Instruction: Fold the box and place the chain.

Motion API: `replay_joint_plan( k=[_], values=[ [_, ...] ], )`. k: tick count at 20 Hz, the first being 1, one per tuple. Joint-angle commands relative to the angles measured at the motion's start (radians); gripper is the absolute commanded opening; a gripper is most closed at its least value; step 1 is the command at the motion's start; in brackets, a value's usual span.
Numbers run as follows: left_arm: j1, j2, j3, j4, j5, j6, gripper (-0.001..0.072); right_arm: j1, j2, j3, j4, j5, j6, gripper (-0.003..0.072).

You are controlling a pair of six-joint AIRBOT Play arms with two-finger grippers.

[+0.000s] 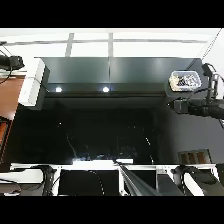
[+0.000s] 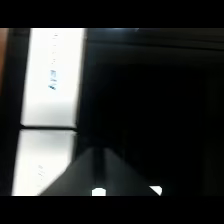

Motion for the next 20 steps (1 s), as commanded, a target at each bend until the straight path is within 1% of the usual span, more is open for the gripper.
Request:
replay_joint_plan(
  k=[1, 2, 3, 4, 5, 6, 8, 9, 10, 12, 14, 16, 20],
  values=[
    [-0.089, 0.138, -0.048, -0.004, -0.150, -0.106, 0.0025, 0.001, 0.046, 0.037, -0.105, 0.023, -0.005, 0.0012],
    [-0.133, 0.208, -0.127, -0.005, -0.115, -0.103, 0.0025, 0.003, 0.071, 0.025, -0.140, -0.013, -0.005, 0.0013],
    [-0.178, 0.286, -0.218, -0.007, -0.062, -0.102, 0.0026, 0.006, 0.099, -0.001, -0.146, -0.065, -0.039, 0.0012],
    [-0.232, 0.382, -0.328, -0.007, 0.005, -0.097, 0.0026, 0.006, 0.131, -0.043, -0.129, -0.141, -0.098, 0.0012],
    [-0.283, 0.477, -0.437, -0.006, 0.084, -0.095, 0.0027, 0.006, 0.157, -0.089, -0.120, -0.215, -0.132, 0.0013],
    [-0.334, 0.576, -0.563, 0.005, 0.187, -0.086, 0.0027, 0.006, 0.170, -0.137, -0.123, -0.281, -0.145, 0.0013],
    [-0.396, 0.743, -0.798, 0.011, 0.373, -0.070, 0.0028, 0.006, 0.167, -0.219, -0.160, -0.371, -0.144, 0.0014],
    [-0.410, 0.808, -0.893, 0.011, 0.446, -0.070, 0.0028, 0.006, 0.167, -0.241, -0.190, -0.378, -0.145, 0.0014],
    [-0.413, 0.869, -0.977, 0.008, 0.499, -0.070, 0.0029, 0.006, 0.167, -0.244, -0.233, -0.358, -0.144, 0.0014],
    [-0.410, 0.961, -1.077, 0.004, 0.525, -0.070, 0.0029, 0.006, 0.167, -0.244, -0.247, -0.348, -0.144, 0.0014],
    [-0.410, 1.016, -1.132, 0.003, 0.525, -0.070, 0.0029, 0.006, 0.167, -0.244, -0.247, -0.348, -0.144, 0.0014],
    [-0.410, 1.032, -1.157, 0.003, 0.525, -0.070, 0.0029, 0.006, 0.167, -0.244, -0.247, -0.348, -0.145, 0.0014],
    [-0.410, 1.026, -1.158, 0.003, 0.526, -0.070, 0.0029, 0.006, 0.167, -0.244, -0.246, -0.348, -0.144, 0.0014]
  ],
)
